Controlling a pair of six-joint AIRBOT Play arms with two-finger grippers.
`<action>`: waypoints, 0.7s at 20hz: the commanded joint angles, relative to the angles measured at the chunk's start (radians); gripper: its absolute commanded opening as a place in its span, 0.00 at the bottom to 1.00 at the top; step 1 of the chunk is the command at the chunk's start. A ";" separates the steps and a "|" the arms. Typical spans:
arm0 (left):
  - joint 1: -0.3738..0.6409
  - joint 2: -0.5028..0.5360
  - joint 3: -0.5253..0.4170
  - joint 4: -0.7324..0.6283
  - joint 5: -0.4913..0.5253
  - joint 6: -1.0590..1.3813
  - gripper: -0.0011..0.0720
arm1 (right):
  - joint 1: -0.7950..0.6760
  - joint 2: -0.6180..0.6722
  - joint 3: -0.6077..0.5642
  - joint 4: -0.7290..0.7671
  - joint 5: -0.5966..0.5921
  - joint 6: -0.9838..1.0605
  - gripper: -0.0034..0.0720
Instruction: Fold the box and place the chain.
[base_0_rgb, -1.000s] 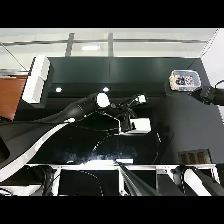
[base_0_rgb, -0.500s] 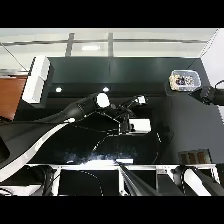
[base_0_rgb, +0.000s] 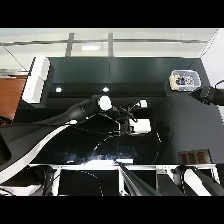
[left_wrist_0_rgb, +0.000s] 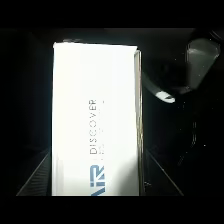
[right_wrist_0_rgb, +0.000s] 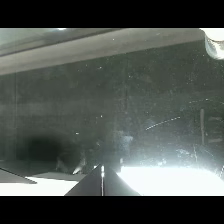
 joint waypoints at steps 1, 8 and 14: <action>-0.016 -0.019 0.001 0.018 0.016 0.001 0.99 | -0.001 0.001 0.000 0.000 0.001 0.000 0.06; -0.067 -0.068 0.002 0.082 0.097 -0.089 0.93 | -0.001 0.001 0.000 0.000 0.004 0.000 0.06; 0.008 0.050 0.001 0.317 -0.091 -0.441 0.43 | -0.001 0.001 0.000 0.001 0.019 0.000 0.06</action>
